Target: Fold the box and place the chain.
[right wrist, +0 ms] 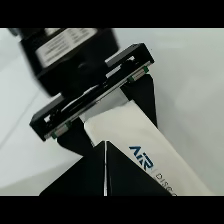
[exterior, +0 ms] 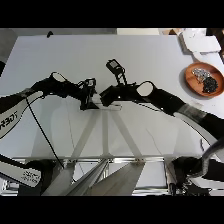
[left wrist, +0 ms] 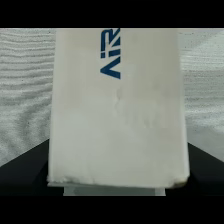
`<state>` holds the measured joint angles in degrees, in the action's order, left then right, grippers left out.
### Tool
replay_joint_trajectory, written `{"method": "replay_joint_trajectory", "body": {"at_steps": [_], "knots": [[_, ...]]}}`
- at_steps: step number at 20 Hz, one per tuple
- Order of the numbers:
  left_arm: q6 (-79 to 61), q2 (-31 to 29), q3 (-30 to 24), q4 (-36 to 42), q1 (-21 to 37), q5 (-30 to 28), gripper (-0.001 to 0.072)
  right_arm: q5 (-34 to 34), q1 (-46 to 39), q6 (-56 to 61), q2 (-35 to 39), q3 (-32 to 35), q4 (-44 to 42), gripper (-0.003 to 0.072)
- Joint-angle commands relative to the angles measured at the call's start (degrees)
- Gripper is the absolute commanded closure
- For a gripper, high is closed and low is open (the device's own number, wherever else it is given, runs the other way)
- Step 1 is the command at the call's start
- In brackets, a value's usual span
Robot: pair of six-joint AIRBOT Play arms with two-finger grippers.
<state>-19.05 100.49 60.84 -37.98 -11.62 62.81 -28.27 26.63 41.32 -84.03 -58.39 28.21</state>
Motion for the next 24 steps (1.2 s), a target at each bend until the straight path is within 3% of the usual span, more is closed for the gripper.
{"method": "replay_joint_trajectory", "body": {"at_steps": [1, 6, 16, 21, 24], "knots": [[-0.02, -0.02, -0.04, 0.00, -0.02, -0.02, 0.0394, -3.13, -0.37, 9.79, -5.70, -3.41, -1.44, 0.0674], [-0.02, -0.02, -0.04, 0.00, -0.02, -0.02, 0.0394, -5.18, 1.86, 9.90, -8.31, -3.39, 4.52, 0.0674], [-0.02, -0.02, -0.04, 0.00, -0.02, -0.02, 0.0394, -5.14, 1.92, 9.88, -7.98, -3.39, 6.10, 0.0675], [-0.02, -0.02, -0.04, 0.00, -0.02, -0.02, 0.0394, -3.48, 1.20, 9.66, -3.30, -3.39, 7.34, 0.0675], [-0.02, -0.02, -0.04, 0.00, -0.02, -0.02, 0.0394, -7.30, -1.68, 9.66, 0.94, -3.34, 7.41, 0.0675]]}}
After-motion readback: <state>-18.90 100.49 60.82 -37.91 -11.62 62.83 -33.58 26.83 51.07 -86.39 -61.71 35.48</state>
